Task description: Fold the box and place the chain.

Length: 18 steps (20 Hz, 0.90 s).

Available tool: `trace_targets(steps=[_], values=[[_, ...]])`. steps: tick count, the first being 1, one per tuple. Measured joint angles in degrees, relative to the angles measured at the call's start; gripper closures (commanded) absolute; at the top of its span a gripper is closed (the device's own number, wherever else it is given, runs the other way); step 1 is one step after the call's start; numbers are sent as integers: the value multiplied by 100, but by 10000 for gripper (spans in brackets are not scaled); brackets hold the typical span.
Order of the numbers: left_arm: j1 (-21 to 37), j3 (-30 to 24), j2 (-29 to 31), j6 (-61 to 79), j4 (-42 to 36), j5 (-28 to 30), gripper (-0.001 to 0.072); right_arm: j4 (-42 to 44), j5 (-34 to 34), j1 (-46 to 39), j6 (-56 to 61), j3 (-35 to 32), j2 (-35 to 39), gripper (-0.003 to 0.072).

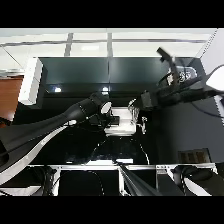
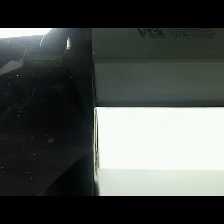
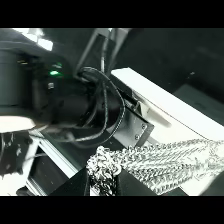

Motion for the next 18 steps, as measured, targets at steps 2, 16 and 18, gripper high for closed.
trace_targets(steps=[2, 16, 18], values=[[-2, 0, 0, 0, 0, 0, 684, 125, -352, 133, -9, -404, 0, 669], [-2, 0, 0, 0, 0, 0, 684, 125, -546, -433, -223, -922, 9, 303], [-2, 0, 0, 0, 0, 0, 684, -236, -356, -776, -415, -940, 11, 303]])
